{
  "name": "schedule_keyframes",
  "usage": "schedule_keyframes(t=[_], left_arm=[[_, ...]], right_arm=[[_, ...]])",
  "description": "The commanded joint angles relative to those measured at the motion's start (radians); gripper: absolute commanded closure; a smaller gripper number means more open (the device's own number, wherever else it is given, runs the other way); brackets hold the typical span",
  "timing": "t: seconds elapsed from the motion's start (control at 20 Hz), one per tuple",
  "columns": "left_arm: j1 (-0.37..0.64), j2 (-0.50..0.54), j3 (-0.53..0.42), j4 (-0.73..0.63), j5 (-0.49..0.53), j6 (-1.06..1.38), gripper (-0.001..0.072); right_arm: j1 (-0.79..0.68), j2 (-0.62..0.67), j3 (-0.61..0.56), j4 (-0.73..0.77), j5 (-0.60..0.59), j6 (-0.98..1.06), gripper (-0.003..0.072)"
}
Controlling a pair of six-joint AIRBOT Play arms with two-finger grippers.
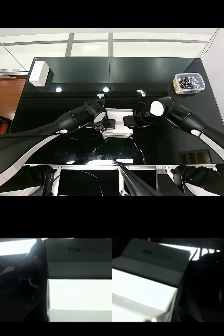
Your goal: Fold the box and place the chain.
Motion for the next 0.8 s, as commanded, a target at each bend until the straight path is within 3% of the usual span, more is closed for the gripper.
schedule_keyframes(t=[0.0,0.25,0.35,0.4,0.75], left_arm=[[0.001,0.0,0.0,0.0,0.0,-0.001,0.0683],[0.001,0.0,0.0,0.0,0.0,-0.001,0.0683],[0.001,0.0,0.0,0.0,0.0,-0.001,0.0683],[0.001,0.0,0.0,0.0,0.0,-0.001,0.0683],[0.001,0.0,0.0,0.0,0.0,-0.001,0.0683]], right_arm=[[0.037,-0.042,0.043,-0.058,0.022,0.086,0.0371],[0.11,-0.095,0.109,-0.242,0.105,0.245,0.0372],[0.123,-0.103,0.11,-0.262,0.125,0.28,0.0374],[0.127,-0.108,0.111,-0.264,0.13,0.283,0.0469],[0.134,-0.144,0.112,-0.252,0.1,0.354,0.0479]])
